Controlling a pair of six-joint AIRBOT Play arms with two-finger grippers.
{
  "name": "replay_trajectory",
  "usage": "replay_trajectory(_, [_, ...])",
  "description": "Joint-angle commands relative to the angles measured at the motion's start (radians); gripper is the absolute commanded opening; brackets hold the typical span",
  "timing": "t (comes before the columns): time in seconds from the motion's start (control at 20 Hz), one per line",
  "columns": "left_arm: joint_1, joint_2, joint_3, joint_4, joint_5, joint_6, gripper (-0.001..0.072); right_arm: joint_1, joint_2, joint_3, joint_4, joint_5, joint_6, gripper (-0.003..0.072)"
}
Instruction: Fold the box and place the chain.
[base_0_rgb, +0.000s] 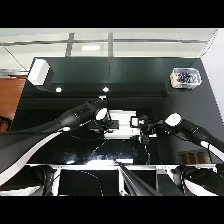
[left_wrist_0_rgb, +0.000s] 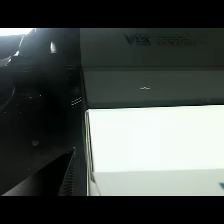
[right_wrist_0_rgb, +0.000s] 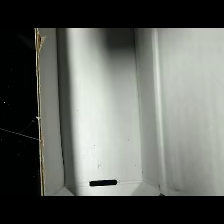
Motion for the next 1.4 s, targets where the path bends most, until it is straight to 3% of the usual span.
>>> replay_trajectory(0.0, [-0.016, -0.002, 0.001, 0.031, 0.002, -0.016, 0.0328, 0.000, -0.001, 0.000, 0.000, 0.000, 0.000, 0.0467])
replay_trajectory(0.35, [-0.029, -0.045, 0.039, 0.048, -0.038, -0.019, 0.0325, 0.000, 0.000, 0.000, 0.000, 0.000, 0.000, 0.0467])
replay_trajectory(0.5, [-0.038, -0.063, 0.057, 0.050, -0.052, -0.019, 0.0133, 0.000, 0.000, 0.000, 0.000, 0.000, 0.000, 0.0467])
replay_trajectory(0.55, [-0.039, -0.063, 0.058, 0.050, -0.052, -0.019, 0.0121, 0.000, -0.001, 0.000, 0.000, 0.000, 0.000, 0.0467])
replay_trajectory(0.85, [-0.039, -0.063, 0.059, 0.050, -0.069, -0.012, 0.0123, 0.000, -0.001, 0.000, 0.000, 0.000, 0.000, 0.0467])
replay_trajectory(1.0, [-0.039, -0.062, 0.071, 0.051, -0.069, -0.008, 0.0297, 0.000, -0.001, 0.000, 0.000, 0.000, 0.000, 0.0467])
replay_trajectory(1.35, [-0.037, -0.062, 0.082, 0.069, -0.096, -0.008, 0.0278, 0.000, -0.001, 0.000, 0.000, 0.001, 0.001, 0.0467])
